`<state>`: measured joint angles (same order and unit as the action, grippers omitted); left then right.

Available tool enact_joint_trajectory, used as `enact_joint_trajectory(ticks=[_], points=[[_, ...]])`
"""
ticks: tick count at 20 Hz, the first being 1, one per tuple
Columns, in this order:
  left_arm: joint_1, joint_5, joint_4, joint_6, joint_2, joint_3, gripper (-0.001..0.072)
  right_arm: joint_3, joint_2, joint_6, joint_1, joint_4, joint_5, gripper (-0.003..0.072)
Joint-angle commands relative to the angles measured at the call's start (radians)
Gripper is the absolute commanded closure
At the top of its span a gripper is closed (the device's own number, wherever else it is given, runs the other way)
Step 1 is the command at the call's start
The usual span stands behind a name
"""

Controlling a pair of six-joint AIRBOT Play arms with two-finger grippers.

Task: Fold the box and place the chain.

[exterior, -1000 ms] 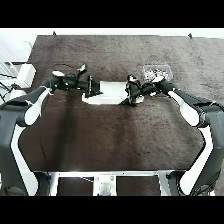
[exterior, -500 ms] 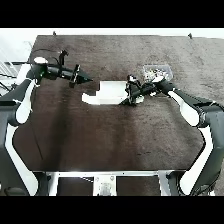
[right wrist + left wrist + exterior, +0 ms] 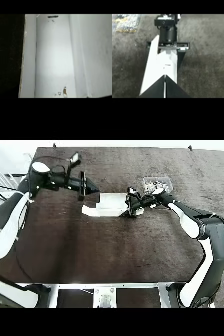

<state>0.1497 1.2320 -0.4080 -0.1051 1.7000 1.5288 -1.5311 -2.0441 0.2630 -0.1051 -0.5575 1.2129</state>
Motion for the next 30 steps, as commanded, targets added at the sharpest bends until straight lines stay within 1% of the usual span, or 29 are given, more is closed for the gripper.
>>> enact_joint_trajectory(ticks=[1, 3, 4, 5, 9, 11, 13, 16, 19, 21, 24, 30], points=[[0.056, -0.210, -0.011, -0.074, -0.087, -0.193, 0.0696, 0.000, 0.000, 0.000, 0.001, 0.000, 0.000, 0.0130], [0.080, -0.288, -0.011, -0.095, -0.084, -0.257, 0.0695, 0.000, 0.000, 0.000, 0.001, 0.000, 0.000, 0.0130], [0.091, -0.305, -0.011, -0.100, -0.083, -0.279, 0.0694, 0.000, 0.000, 0.000, 0.001, 0.000, 0.000, 0.0130], [0.096, -0.304, -0.011, -0.109, -0.079, -0.293, 0.0693, 0.000, 0.000, 0.000, 0.001, 0.000, 0.000, 0.0130], [0.097, -0.312, -0.004, -0.114, -0.035, -0.292, 0.0694, 0.000, 0.000, 0.000, 0.001, 0.000, 0.000, 0.0130], [0.097, -0.343, -0.001, -0.113, -0.008, -0.257, 0.0694, 0.000, 0.000, 0.000, 0.001, 0.000, 0.000, 0.0130], [0.097, -0.393, 0.013, -0.113, 0.024, -0.192, 0.0692, 0.000, 0.000, 0.000, 0.001, 0.000, 0.000, 0.0130], [0.097, -0.383, 0.021, -0.103, 0.089, -0.091, 0.0692, 0.000, 0.000, 0.000, 0.001, 0.000, 0.000, 0.0130], [0.097, -0.388, 0.019, -0.077, 0.153, -0.018, 0.0692, 0.000, 0.000, 0.000, 0.001, 0.000, 0.000, 0.0130], [0.097, -0.397, 0.019, -0.058, 0.173, -0.002, 0.0691, 0.000, 0.000, 0.000, 0.001, 0.000, 0.001, 0.0130], [0.097, -0.443, 0.005, -0.031, 0.179, -0.002, 0.0691, 0.000, 0.000, 0.000, 0.001, 0.000, 0.001, 0.0130], [0.097, -0.420, -0.011, 0.003, 0.218, -0.005, 0.0691, 0.000, 0.000, 0.000, 0.001, 0.000, 0.000, 0.0130]])
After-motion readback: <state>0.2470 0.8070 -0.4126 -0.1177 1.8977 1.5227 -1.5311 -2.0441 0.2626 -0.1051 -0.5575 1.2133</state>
